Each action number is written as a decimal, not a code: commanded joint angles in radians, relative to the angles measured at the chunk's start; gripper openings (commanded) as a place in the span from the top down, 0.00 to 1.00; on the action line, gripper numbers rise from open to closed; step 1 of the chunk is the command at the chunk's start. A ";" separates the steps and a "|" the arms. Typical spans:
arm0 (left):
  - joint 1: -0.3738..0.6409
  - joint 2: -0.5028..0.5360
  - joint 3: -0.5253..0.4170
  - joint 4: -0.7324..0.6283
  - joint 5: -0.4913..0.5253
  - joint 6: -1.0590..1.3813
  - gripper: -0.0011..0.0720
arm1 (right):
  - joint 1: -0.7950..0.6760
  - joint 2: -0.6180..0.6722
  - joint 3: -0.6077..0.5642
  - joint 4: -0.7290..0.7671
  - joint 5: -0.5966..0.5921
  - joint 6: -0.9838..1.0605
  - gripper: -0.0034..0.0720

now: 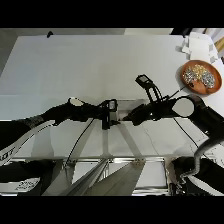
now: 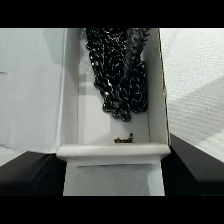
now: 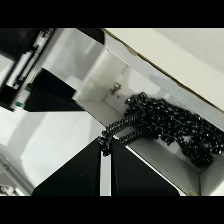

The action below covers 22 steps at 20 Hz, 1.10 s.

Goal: Fold the box and place the chain.

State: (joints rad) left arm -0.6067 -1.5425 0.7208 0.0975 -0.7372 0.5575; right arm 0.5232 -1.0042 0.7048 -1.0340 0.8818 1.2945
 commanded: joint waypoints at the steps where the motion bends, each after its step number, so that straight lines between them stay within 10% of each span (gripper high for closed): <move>1: 0.001 0.000 0.000 0.000 0.000 0.000 0.94 | 0.001 -0.031 -0.025 -0.013 -0.015 0.009 0.93; 4: 0.001 0.000 0.000 0.000 0.000 0.000 0.94 | 0.001 -0.032 -0.025 -0.013 -0.035 0.010 0.70; 11: 0.001 0.000 0.000 0.000 0.000 0.000 0.94 | -0.022 0.045 0.030 -0.031 0.006 0.019 0.69; 20: 0.001 0.000 0.000 0.000 0.000 0.000 0.94 | -0.405 0.162 0.069 -0.481 0.175 0.201 0.68; 22: 0.001 0.000 0.000 0.000 0.000 0.000 0.94 | -0.478 0.117 0.069 -0.480 0.119 0.201 0.38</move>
